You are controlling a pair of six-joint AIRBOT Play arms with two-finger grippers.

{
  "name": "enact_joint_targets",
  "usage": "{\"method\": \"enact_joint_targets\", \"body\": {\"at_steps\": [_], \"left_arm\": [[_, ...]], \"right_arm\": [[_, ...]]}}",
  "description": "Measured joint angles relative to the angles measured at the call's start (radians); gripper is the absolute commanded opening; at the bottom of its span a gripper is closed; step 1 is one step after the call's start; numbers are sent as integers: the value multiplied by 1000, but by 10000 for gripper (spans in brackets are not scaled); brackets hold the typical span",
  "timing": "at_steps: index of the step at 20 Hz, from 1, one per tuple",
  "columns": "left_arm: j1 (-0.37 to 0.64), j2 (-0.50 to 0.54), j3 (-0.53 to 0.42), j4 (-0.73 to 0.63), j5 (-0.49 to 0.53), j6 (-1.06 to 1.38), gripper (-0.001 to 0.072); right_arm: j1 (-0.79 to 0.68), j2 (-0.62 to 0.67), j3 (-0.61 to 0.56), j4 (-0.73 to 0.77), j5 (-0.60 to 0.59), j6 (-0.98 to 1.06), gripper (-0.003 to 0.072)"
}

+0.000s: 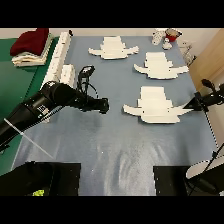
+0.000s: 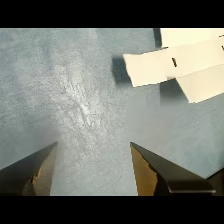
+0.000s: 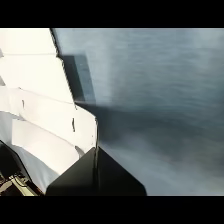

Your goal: Fold the box.

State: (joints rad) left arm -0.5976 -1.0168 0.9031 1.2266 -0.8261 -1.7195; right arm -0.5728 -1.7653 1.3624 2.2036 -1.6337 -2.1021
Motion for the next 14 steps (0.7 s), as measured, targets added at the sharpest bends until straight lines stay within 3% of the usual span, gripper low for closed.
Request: {"method": "enact_joint_targets", "body": {"at_steps": [4, 8, 10, 12, 13, 14], "left_arm": [[10, 0, 0, 6, -38, 12, 706], [54, 0, 0, 8, -97, 47, 705], [80, 0, 0, 5, -128, 76, 564], [102, 0, 0, 2, -158, 110, 529], [111, 0, 0, -1, -169, 129, 530], [117, 0, 0, -2, -172, 141, 530]], "right_arm": [[169, 79, -27, 27, 6, 81, 2], [339, 232, -156, 25, 95, 158, 2], [402, 326, -268, -3, 148, 202, 2], [448, 429, -394, -26, 204, 246, 10], [468, 479, -454, -31, 240, 267, 118], [490, 528, -513, -34, 278, 290, 318]]}}
